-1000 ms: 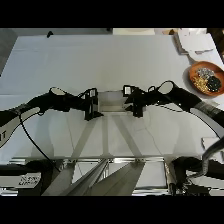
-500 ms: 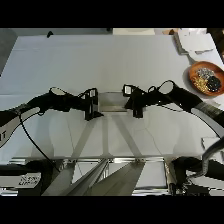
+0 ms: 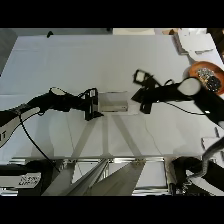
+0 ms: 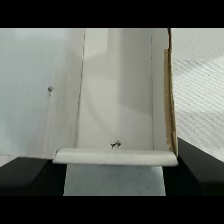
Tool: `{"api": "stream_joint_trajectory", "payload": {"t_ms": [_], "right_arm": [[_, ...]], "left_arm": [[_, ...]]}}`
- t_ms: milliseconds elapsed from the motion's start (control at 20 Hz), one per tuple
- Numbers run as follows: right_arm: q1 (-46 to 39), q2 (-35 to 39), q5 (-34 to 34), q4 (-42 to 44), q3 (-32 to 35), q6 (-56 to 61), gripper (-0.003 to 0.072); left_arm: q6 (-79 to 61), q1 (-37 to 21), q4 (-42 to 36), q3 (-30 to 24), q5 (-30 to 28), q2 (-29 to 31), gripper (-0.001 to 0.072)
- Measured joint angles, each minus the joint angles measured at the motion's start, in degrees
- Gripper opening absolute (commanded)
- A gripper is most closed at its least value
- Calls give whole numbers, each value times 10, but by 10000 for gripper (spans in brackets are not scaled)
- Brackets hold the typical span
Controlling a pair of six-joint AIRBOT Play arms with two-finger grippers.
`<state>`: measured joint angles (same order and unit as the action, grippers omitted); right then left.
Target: Fold the box and place the chain.
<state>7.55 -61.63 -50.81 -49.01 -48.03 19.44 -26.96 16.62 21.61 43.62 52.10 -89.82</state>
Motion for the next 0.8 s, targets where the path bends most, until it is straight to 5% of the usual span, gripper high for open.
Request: {"api": "stream_joint_trajectory", "payload": {"t_ms": [400,800], "right_arm": [[-177,87,-9,-11,38,274,10],[-220,-59,-52,13,88,387,9]], "left_arm": [[0,0,0,0,0,0,318],[0,0,0,0,0,0,318]]}}
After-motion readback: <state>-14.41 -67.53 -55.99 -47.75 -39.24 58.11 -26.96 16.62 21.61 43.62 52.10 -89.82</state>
